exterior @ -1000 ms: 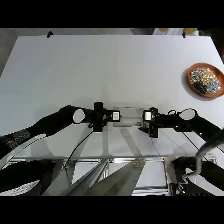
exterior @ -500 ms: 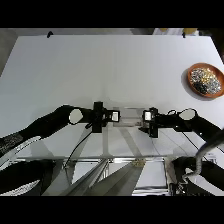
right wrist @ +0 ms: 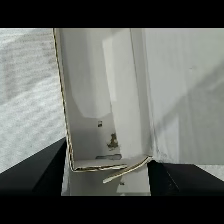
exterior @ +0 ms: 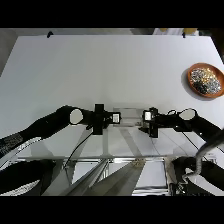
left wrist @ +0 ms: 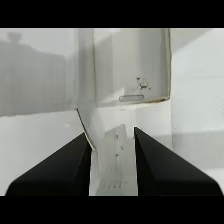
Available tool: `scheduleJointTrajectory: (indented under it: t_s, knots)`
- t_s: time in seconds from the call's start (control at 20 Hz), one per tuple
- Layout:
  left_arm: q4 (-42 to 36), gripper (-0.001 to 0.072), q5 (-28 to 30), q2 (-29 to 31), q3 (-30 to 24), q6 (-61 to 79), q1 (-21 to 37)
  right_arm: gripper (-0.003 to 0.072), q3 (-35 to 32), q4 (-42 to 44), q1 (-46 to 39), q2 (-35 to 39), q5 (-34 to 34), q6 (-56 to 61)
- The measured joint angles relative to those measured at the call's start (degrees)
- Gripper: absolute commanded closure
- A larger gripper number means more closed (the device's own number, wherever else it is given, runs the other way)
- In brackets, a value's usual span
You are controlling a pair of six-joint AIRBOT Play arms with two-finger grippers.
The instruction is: Fold the box and place the chain.
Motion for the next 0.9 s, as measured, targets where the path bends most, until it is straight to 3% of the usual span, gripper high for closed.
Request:
scheduleJointTrajectory:
  t_s: [0.25,0.4,0.9]
  knots:
    - [-3.80,0.0445,0.42,-0.13,0.00,1.64,-1.03,0.0390,0.00,0.02,0.00,0.00,0.00,-0.02]
    - [-4.85,0.0515,0.68,-0.13,0.00,1.97,-1.18,0.0390,0.00,0.02,0.00,0.00,-0.02,0.00]
    - [-8.81,0.0496,4.79,-1.97,0.02,3.58,-2.80,0.0390,0.00,0.00,0.00,0.00,-0.04,0.00]
